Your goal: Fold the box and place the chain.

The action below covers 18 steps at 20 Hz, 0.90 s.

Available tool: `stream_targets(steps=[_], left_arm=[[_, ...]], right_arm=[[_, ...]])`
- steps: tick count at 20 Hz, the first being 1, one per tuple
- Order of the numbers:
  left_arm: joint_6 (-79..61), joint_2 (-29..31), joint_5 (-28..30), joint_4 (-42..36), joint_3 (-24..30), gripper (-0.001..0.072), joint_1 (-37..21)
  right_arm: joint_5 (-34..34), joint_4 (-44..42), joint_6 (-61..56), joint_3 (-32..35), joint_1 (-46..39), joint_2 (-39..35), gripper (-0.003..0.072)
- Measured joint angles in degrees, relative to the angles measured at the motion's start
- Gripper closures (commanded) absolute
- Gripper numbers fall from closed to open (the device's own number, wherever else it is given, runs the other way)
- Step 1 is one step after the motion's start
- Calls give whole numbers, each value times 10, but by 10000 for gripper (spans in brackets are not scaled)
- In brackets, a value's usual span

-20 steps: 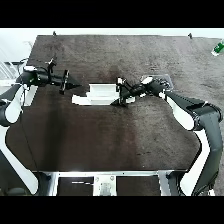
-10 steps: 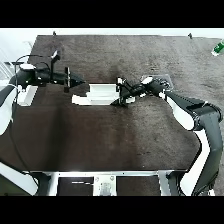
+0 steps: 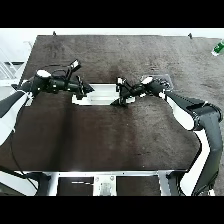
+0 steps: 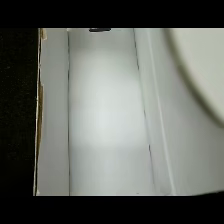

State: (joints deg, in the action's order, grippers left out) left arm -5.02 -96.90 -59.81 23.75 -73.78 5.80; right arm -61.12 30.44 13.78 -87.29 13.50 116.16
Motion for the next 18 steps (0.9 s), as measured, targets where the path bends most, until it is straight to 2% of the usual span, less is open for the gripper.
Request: stream_targets(steps=[3, 10, 18], left_arm=[[16, -17, 36, 4, -9, 691, 6], [43, -76, 61, 13, -92, 690, 7], [56, -115, 68, 15, -111, 690, 7]], right_arm=[[0, 0, 0, 0, 0, 0, 113], [0, 0, -1, 0, 0, 0, 114], [0, 0, 0, 0, 0, 0, 113]])
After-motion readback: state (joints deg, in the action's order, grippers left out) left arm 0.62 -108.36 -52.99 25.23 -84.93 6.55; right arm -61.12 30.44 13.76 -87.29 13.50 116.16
